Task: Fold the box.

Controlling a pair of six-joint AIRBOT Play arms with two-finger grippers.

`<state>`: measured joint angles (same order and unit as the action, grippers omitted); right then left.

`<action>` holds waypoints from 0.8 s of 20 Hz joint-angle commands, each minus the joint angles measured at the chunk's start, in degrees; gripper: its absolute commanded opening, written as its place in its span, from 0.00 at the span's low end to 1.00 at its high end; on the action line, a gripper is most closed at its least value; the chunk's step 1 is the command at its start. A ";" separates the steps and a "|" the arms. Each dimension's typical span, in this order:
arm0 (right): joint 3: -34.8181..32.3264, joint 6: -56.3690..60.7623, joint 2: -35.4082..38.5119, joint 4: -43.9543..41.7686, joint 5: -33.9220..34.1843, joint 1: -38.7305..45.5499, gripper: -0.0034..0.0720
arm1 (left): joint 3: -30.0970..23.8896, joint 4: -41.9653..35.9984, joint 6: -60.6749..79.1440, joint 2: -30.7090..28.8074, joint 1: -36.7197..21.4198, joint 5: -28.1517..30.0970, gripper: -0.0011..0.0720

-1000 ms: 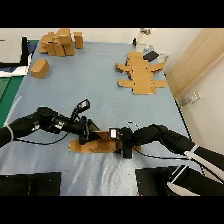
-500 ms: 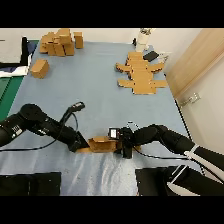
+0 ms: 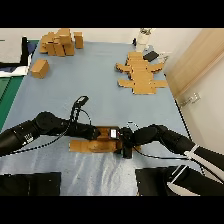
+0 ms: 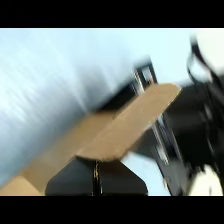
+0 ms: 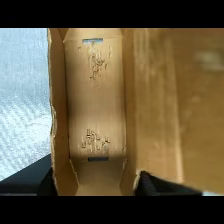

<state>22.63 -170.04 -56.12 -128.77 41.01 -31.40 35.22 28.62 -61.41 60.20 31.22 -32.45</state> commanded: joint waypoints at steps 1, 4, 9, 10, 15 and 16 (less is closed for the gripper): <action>0.02 0.02 0.00 -0.02 0.00 -0.02 0.80 | 0.02 -0.31 -1.18 3.13 0.48 8.37 0.03; 0.02 0.02 0.00 0.00 0.00 -0.02 0.80 | 0.39 -0.04 -0.92 7.93 0.48 8.28 0.03; 0.02 0.02 0.00 0.00 -0.02 -0.02 0.80 | 3.10 0.09 0.44 13.55 0.48 2.03 0.03; 0.02 0.02 0.00 0.00 0.00 -0.02 0.80 | 3.61 0.11 0.55 13.77 0.46 1.90 0.03; 0.02 0.02 0.00 0.02 0.00 -0.02 0.80 | 6.95 -0.02 3.48 11.80 -3.34 -1.66 0.03; 0.02 0.02 0.00 0.02 0.00 -0.02 0.80 | 6.95 -0.07 4.59 9.86 -5.01 -2.29 0.03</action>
